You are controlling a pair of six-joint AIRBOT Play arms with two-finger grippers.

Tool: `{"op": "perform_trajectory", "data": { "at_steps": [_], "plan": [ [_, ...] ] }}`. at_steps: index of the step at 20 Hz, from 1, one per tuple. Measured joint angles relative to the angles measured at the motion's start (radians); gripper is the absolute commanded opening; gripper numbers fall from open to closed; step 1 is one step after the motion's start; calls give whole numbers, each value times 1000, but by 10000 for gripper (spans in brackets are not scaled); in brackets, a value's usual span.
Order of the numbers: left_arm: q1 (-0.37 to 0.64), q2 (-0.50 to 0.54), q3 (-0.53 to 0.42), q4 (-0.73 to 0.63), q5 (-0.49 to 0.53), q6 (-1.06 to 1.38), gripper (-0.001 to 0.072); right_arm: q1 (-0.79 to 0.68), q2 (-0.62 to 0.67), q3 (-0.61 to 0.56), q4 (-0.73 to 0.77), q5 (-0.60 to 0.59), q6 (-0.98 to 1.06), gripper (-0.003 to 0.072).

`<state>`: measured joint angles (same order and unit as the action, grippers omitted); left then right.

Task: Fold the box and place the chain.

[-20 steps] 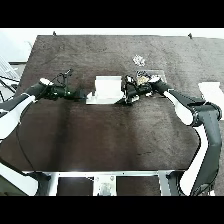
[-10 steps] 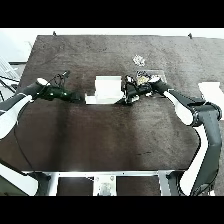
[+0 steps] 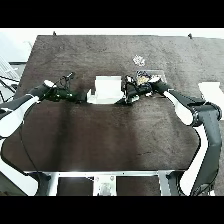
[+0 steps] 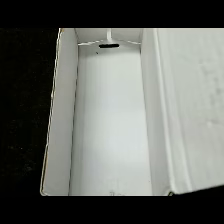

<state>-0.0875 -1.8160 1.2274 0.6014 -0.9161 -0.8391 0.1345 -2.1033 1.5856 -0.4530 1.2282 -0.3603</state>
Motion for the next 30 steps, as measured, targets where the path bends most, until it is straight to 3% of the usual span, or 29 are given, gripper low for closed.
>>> {"op": "perform_trajectory", "data": {
  "at_steps": [9, 11, 14, 15, 23, 24, 25, 30],
  "plan": [
    [0, 54, 23, -7, -3, 9, 21, 0, 0, 0, 0, 0, 0, 588],
    [0, 61, 25, -24, -8, 15, 90, 0, 0, 0, 0, 0, 0, 589],
    [2, 66, 27, -51, -19, 29, 110, 0, 0, 0, 0, 0, 0, 588],
    [1, 66, 27, -53, -24, 32, 199, 0, 0, 0, 0, 0, 0, 589],
    [2, 68, 27, -96, -54, 51, 201, 0, 0, 0, 0, 0, 0, 589],
    [2, 68, 27, -101, -56, 55, 328, 0, 0, 0, 0, 0, 0, 588],
    [2, 68, 27, -106, -58, 56, 367, 0, 0, 0, 0, 0, 0, 588],
    [2, 68, 27, -119, -68, 70, 367, 0, 0, 0, 0, 0, 0, 588]
  ]
}}
